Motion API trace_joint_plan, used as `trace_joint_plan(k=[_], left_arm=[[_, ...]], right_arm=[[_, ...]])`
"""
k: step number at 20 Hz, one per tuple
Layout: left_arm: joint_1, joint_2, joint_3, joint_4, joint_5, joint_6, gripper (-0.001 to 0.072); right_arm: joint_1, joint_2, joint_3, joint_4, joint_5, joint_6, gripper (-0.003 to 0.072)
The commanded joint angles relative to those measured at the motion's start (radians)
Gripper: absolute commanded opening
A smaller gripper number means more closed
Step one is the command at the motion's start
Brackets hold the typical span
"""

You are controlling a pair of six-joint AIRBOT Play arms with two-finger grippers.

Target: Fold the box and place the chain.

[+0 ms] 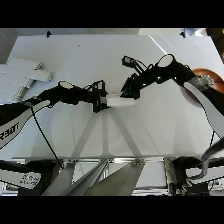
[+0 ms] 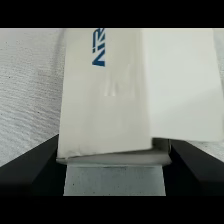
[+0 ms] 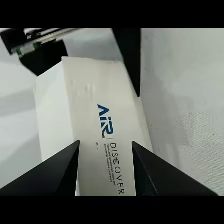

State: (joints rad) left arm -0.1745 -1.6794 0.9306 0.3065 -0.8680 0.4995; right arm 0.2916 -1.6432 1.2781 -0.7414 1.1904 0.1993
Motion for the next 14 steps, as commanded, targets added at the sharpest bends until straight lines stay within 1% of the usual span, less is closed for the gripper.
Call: trace_joint_plan(k=[1,10,11,13,14], left_arm=[[-0.001,0.000,0.000,0.000,0.000,0.000,0.0394],[-0.001,0.000,0.000,0.000,0.000,0.000,0.0394],[-0.001,0.000,0.000,0.000,0.000,0.000,0.0394],[-0.001,0.000,0.000,0.000,0.000,0.000,0.0394],[-0.001,0.000,0.000,0.000,0.000,0.000,0.0394]], right_arm=[[0.033,0.006,0.000,-0.111,-0.013,-0.048,0.0338],[0.067,0.037,0.000,-0.113,-0.002,-0.043,0.0335],[0.067,0.037,0.000,-0.120,-0.003,-0.043,0.0332],[0.067,0.037,0.000,-0.144,-0.014,-0.042,0.0296],[0.067,0.037,0.000,-0.163,-0.030,-0.034,0.0293]])
